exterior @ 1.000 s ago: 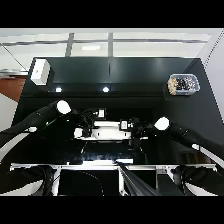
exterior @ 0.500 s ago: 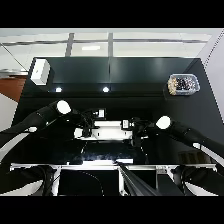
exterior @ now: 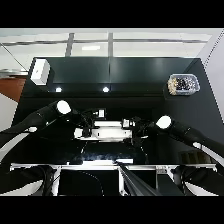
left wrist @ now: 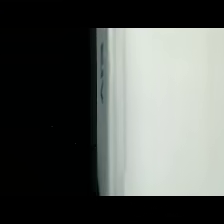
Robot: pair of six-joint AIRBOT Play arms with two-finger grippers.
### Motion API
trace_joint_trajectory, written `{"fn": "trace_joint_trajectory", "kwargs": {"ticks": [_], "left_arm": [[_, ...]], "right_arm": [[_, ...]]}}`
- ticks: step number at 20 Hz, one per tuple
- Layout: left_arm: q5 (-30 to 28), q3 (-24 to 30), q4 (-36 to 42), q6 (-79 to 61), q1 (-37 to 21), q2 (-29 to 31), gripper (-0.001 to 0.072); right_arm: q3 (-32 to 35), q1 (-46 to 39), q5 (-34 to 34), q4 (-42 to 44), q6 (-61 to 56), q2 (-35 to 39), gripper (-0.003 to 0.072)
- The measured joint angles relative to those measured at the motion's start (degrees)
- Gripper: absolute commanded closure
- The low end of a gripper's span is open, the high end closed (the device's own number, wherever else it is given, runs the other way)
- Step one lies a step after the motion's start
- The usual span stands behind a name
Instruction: Fold the box and place the chain.
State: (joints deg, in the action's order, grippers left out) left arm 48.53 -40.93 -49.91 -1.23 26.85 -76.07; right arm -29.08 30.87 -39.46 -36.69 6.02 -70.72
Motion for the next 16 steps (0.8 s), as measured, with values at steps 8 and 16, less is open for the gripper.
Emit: {"fn": "trace_joint_trajectory", "kwargs": {"ticks": [8,16], "left_arm": [[-0.4,0.0,-0.4,0.0,0.0,0.2,0.0405],[0.1,-0.1,-3.3,4.9,-2.0,6.6,0.0004]], "right_arm": [[0.0,0.0,0.6,0.1,-0.8,0.0,0.0152],[0.0,0.0,0.9,0.1,-0.9,0.0,0.0152]]}}
